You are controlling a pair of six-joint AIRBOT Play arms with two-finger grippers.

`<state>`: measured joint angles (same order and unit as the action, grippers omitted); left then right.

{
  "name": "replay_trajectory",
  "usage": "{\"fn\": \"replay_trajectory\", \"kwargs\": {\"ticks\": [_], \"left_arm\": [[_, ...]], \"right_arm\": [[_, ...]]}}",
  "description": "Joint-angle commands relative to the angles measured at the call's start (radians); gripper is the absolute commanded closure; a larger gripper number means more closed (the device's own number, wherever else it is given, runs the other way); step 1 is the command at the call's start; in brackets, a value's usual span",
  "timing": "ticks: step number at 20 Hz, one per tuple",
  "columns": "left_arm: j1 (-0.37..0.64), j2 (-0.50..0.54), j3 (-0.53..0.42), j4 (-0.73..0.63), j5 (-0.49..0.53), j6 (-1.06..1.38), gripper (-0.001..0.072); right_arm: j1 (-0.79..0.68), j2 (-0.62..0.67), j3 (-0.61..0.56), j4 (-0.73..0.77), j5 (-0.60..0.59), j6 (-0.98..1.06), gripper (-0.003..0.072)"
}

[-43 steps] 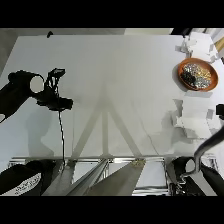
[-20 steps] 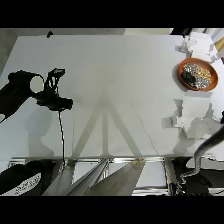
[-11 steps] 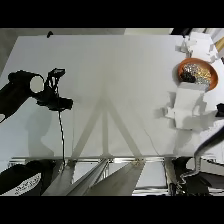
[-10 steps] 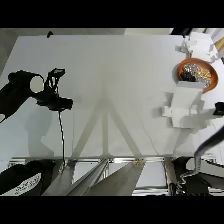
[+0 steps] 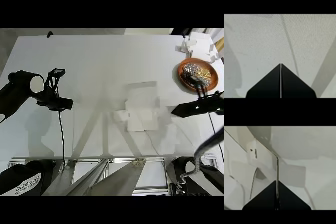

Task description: Fold the box and place the chain.

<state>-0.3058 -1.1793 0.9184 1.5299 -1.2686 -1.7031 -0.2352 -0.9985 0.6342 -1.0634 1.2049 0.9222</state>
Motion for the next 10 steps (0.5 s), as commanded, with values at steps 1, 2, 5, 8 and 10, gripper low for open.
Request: {"fn": "replay_trajectory", "kwargs": {"ticks": [1, 2, 5, 8, 10], "left_arm": [[0.0, 0.0, 0.0, 0.0, 0.003, 0.0, 0.0698], [0.0, 0.0, 0.0, 0.0, 0.013, 0.0, 0.0698], [0.001, 0.0, 0.0, 0.008, 0.051, 0.0, 0.0698], [-0.002, -0.003, 0.0, -0.035, 0.091, -0.001, 0.0699], [-0.002, -0.003, 0.0, -0.057, 0.124, 0.047, 0.0698]], "right_arm": [[0.203, 0.087, -0.126, 0.084, -0.128, 0.116, 0.0677], [0.262, 0.088, -0.14, 0.084, -0.156, 0.156, 0.0677], [0.426, 0.088, -0.154, 0.073, -0.223, 0.229, 0.0677], [0.551, 0.088, -0.154, 0.072, -0.305, 0.275, 0.0676], [0.597, 0.088, -0.154, 0.07, -0.346, 0.304, 0.0676]]}}
